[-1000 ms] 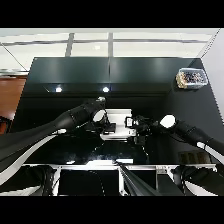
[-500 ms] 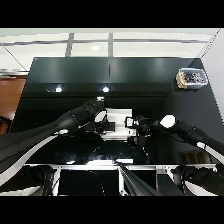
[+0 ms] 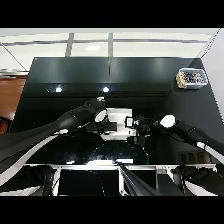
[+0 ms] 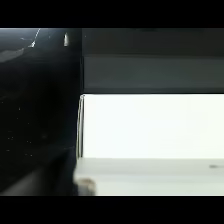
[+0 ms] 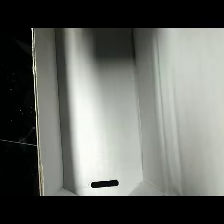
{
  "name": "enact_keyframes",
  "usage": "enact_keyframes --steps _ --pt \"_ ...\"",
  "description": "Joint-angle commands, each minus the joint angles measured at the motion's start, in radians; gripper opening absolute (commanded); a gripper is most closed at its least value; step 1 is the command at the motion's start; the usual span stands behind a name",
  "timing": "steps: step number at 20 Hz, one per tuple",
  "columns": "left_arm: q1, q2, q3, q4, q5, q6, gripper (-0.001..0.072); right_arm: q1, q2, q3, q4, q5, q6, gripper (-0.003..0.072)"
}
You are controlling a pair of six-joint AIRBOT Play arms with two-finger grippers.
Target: Fold the box and place the chain.
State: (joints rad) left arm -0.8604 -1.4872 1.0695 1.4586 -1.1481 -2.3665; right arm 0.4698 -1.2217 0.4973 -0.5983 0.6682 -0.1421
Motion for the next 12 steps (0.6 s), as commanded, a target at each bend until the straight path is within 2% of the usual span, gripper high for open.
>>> enact_keyframes --steps 1,2,7,8,9,10,12 --pt "0.000 0.000 0.001 0.004 -0.007 0.000 0.0085 0.000 0.000 0.000 0.000 0.000 0.000 0.0141" --pt "0.000 0.000 0.001 0.004 -0.006 0.001 0.0029 0.000 0.000 0.000 0.000 0.000 0.000 0.0141" --pt "0.000 0.000 0.001 0.004 -0.006 0.002 0.0029 0.000 0.002 0.002 -0.002 0.000 0.034 0.0144" --pt "0.000 0.000 0.001 0.004 -0.006 0.002 0.0029 0.000 0.006 0.006 -0.005 0.001 0.066 0.0296" --pt "0.000 0.000 0.001 0.004 -0.006 0.002 0.0029 0.000 0.018 0.010 -0.016 0.001 0.102 0.0628" --pt "0.001 0.000 0.001 0.006 -0.006 0.002 0.0029 0.000 0.035 0.014 -0.042 0.005 0.132 0.0695" --pt "0.004 0.000 0.001 0.007 -0.006 0.002 0.0029 0.000 0.087 0.018 -0.145 0.022 0.230 0.0695"
